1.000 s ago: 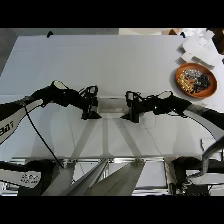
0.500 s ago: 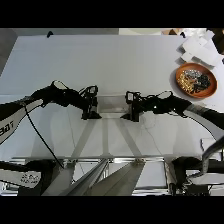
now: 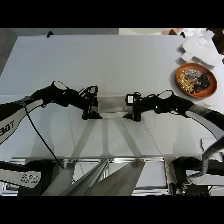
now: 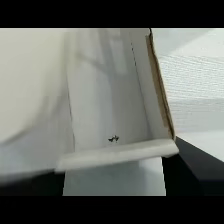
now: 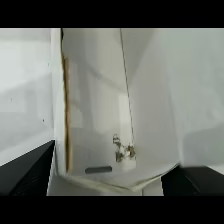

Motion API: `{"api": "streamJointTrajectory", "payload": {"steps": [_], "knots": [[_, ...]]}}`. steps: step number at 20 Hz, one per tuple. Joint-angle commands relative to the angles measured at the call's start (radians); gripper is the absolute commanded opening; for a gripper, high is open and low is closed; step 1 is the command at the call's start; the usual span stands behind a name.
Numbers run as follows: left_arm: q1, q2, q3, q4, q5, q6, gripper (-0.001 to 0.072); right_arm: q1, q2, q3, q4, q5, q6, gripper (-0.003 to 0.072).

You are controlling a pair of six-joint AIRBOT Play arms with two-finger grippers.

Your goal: Fold the box and place the chain.

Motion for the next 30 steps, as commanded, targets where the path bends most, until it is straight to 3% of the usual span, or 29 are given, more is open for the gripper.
{"api": "streamJointTrajectory", "payload": {"steps": [1, 8, 15, 23, 26, 29, 30], "knots": [[0.000, 0.002, 0.001, 0.002, 0.019, -0.001, 0.0335, 0.000, 0.046, 0.000, -0.108, 0.018, 0.085, 0.0691], [0.000, 0.002, 0.001, 0.002, 0.019, 0.000, 0.0335, 0.000, 0.123, 0.000, -0.269, 0.028, 0.276, 0.0690], [0.000, 0.024, 0.001, 0.006, 0.022, 0.014, 0.0335, 0.000, 0.193, 0.000, -0.280, 0.075, 0.308, 0.0690], [0.000, 0.069, 0.001, 0.143, 0.077, 0.036, 0.0335, 0.000, 0.296, 0.000, -0.379, 0.095, 0.476, 0.0658], [0.000, 0.069, 0.001, 0.144, 0.077, 0.036, 0.0335, 0.000, 0.310, 0.000, -0.402, 0.137, 0.578, 0.0525], [0.000, 0.069, 0.001, 0.144, 0.077, 0.036, 0.0335, 0.000, 0.314, 0.000, -0.356, 0.228, 0.595, 0.0110], [0.000, 0.069, 0.001, 0.143, 0.076, 0.036, 0.0335, 0.000, 0.314, 0.000, -0.303, 0.259, 0.595, 0.0045]]}}
